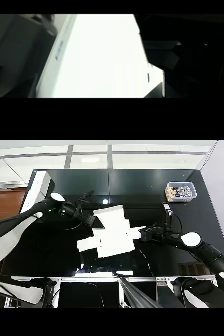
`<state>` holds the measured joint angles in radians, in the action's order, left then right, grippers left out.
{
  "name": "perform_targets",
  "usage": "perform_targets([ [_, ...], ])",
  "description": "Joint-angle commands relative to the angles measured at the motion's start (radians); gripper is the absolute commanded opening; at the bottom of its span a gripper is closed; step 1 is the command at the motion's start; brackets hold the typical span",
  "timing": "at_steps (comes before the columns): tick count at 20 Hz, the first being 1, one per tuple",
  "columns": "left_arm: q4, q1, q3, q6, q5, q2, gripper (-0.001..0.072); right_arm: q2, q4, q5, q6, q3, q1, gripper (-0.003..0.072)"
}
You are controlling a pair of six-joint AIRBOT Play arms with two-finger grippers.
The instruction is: Fold the box and place the chain.
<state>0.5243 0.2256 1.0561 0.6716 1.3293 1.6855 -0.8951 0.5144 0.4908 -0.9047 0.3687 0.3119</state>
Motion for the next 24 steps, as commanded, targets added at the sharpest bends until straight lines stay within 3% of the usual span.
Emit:
perform_targets([
  [1,0.111,0.021,0.099,-0.068,0.150,0.086,0.0323,0.000,-0.001,0.006,0.000,0.000,0.001,0.0013],
  [5,0.123,0.028,0.130,-0.128,0.148,0.087,0.0052,0.001,0.003,0.010,0.000,0.000,0.001,0.0026],
  [6,0.123,0.028,0.137,-0.131,0.150,0.087,0.0024,0.001,0.017,0.006,0.000,0.002,-0.001,0.0288],
  [7,0.123,0.028,0.148,-0.132,0.154,0.086,0.0023,0.002,0.053,0.019,0.000,0.015,-0.011,0.0720],
  [10,0.139,0.031,0.162,-0.128,0.142,0.051,0.0018,0.012,0.263,0.251,0.003,0.167,-0.083,0.0713],
  [12,0.206,0.064,0.140,-0.121,0.110,-0.027,0.0017,0.046,0.457,0.385,0.047,0.277,-0.089,0.0713],
  [13,0.204,0.090,0.092,-0.151,0.040,-0.091,0.0017,0.064,0.537,0.427,0.089,0.308,-0.089,0.0713],
  [15,0.190,0.156,-0.073,-0.306,-0.250,-0.253,0.0023,0.078,0.623,0.457,0.160,0.314,-0.089,0.0713],
  [17,0.189,0.209,-0.198,-0.544,-0.512,-0.337,0.0025,0.074,0.587,0.436,0.282,0.275,-0.087,0.0712],
  [18,0.190,0.226,-0.216,-0.660,-0.558,-0.340,0.0025,0.073,0.546,0.408,0.345,0.246,-0.084,0.0713],
  [21,0.188,0.260,-0.195,-0.740,-0.558,-0.275,0.0025,0.073,0.434,0.372,0.587,0.153,-0.045,0.0712],
  [24,0.163,0.276,-0.183,-0.740,-0.558,-0.221,0.0025,0.071,0.436,0.363,0.647,0.100,0.019,0.0712],
])
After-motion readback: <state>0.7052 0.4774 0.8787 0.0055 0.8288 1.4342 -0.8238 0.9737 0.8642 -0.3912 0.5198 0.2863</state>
